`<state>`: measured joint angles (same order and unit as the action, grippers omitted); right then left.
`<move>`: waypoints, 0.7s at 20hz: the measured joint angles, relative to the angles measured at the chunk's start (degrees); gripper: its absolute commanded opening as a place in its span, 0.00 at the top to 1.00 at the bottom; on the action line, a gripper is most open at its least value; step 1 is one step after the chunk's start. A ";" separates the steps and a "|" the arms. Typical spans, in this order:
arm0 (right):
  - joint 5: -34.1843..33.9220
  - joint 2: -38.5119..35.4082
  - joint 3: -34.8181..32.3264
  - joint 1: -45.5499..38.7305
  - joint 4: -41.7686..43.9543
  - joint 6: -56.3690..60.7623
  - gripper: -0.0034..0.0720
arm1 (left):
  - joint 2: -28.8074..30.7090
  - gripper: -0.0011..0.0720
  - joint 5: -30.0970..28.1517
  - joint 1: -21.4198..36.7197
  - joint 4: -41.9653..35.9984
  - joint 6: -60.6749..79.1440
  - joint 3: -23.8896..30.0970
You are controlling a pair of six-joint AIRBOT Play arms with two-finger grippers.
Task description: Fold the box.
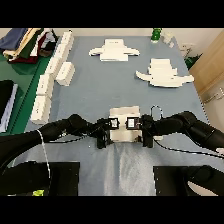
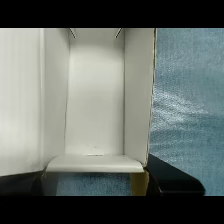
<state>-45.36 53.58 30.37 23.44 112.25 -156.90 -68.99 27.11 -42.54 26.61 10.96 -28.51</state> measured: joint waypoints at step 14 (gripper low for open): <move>-8.07 -2.91 2.10 0.02 -8.90 22.43 0.95 | 0.00 0.41 0.00 0.00 -0.02 0.00 0.00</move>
<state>-53.43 50.68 32.47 23.46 103.35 -134.47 -68.99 27.11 -42.54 26.59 10.96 -28.51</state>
